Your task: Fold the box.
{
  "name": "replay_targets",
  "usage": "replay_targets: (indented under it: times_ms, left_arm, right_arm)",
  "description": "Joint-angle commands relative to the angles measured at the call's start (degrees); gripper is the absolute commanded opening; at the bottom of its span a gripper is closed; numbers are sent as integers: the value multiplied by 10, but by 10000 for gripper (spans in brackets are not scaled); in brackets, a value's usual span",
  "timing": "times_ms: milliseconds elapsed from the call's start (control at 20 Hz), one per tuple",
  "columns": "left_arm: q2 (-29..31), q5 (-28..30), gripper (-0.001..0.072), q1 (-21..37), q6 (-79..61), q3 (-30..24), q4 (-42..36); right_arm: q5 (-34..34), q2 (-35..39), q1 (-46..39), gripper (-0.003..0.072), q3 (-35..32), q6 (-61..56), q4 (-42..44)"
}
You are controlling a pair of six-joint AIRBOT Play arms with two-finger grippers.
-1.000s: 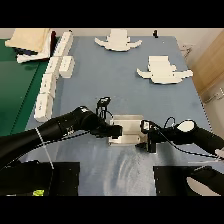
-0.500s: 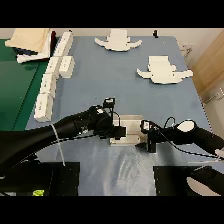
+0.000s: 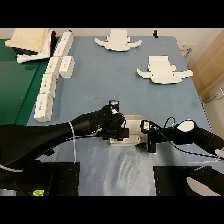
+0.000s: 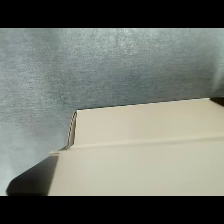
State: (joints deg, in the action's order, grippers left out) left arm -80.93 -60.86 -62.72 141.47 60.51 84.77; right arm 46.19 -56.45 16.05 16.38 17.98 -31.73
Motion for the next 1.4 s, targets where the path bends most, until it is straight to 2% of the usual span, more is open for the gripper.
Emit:
replay_targets:
  times_ms: [0,200,400,550,600,950,1000,1050,1100,1350]
  left_arm:
    - [-18,-32,363,-5,28,21,16]
    - [-47,-69,363,-5,50,42,27]
    - [-66,-73,354,-15,85,56,53]
    - [-66,-85,158,-22,95,56,59]
    - [-66,-85,28,-24,95,56,59]
    - [-64,-88,19,-34,107,56,63]
    - [-61,-90,126,-34,104,57,62]
    - [-57,-97,457,-34,105,61,61]
    - [-53,-113,564,-33,108,68,61]
    - [-5,-174,564,-21,91,90,65]
  right_arm:
    - [0,0,1,502,0,0,0]
    - [0,0,1,502,0,0,0]
    - [0,0,1,502,0,0,0]
    - [0,0,1,502,0,0,0]
    - [0,0,1,502,0,0,0]
    - [0,0,1,501,0,0,0]
    - [0,0,1,502,0,0,0]
    - [0,0,1,502,0,0,0]
    - [0,0,1,502,0,0,0]
    - [0,0,1,502,0,0,0]
